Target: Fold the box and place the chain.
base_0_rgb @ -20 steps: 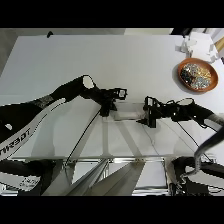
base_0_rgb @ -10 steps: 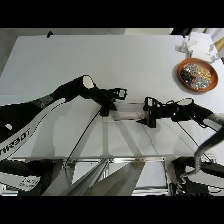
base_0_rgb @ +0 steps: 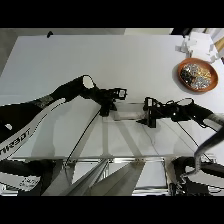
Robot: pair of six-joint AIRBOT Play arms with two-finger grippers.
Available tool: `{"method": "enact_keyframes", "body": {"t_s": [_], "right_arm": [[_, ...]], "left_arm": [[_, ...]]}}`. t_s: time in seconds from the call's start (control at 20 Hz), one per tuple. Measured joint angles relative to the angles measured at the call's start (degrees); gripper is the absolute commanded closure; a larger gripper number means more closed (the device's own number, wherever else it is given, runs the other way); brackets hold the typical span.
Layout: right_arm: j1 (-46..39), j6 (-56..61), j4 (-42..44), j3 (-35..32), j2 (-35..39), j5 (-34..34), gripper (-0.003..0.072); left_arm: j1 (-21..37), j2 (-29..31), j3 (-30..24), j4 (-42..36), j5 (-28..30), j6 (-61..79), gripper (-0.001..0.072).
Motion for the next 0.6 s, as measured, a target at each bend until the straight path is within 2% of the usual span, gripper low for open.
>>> {"method": "enact_keyframes", "body": {"t_s": [0.3,0.35,0.4,0.5,0.55,0.6], "right_arm": [[0.00,0.00,-0.04,0.00,0.00,0.13,0.0271],[0.00,0.00,-0.04,0.00,0.00,0.15,0.0271],[0.00,0.00,-0.04,0.00,0.00,0.15,0.0271],[0.04,-0.28,-0.35,-0.02,-0.02,0.33,0.0271],[0.07,-0.44,-0.55,-0.02,0.00,0.57,0.0271],[0.07,-0.39,-0.52,-0.04,0.00,0.59,0.0271]], "left_arm": [[0.00,0.02,0.00,-0.04,0.02,-0.02,0.0692],[0.00,0.00,0.02,-0.04,0.02,0.00,0.0653],[-0.02,0.00,0.00,0.07,0.15,0.04,0.0515],[0.09,0.00,-0.02,0.39,0.52,0.07,0.0070],[0.24,0.02,-0.02,0.61,0.50,0.07,0.0026],[0.55,0.11,-0.02,0.61,0.42,-0.20,0.0013]]}}
